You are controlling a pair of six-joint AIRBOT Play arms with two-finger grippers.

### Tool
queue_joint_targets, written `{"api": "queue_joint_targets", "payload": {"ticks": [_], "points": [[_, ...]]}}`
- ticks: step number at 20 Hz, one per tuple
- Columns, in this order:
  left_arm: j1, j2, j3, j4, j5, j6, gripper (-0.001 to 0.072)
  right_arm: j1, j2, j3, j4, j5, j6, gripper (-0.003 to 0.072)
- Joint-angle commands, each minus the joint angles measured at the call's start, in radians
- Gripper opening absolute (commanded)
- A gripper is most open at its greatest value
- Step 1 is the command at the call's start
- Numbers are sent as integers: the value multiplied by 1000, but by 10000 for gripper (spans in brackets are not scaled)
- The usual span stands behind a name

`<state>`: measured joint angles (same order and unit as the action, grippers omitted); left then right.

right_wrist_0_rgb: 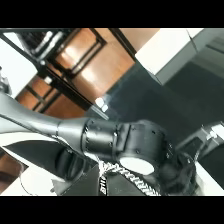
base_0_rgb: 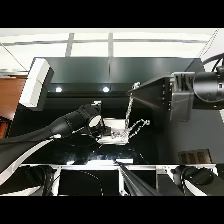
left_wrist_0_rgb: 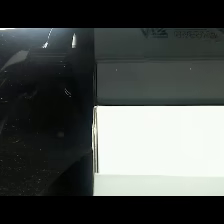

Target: Fold the box and place the chain.

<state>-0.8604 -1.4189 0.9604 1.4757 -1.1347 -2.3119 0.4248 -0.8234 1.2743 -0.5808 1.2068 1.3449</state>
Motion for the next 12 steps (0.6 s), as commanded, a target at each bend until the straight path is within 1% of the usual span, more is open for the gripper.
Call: {"api": "queue_joint_targets", "payload": {"ticks": [1,3,6,9,12], "points": [[0,0,0,1,0,0,29,16,-14,-31,-33,51,27,9],[0,0,0,1,0,0,30,57,-17,-94,-48,29,28,9],[0,0,0,1,0,0,30,100,-22,-220,-123,-25,39,9],[0,0,0,0,0,0,30,121,-34,-370,-127,-145,39,9],[0,0,0,1,0,0,30,168,-87,-475,-136,-316,35,10]]}}
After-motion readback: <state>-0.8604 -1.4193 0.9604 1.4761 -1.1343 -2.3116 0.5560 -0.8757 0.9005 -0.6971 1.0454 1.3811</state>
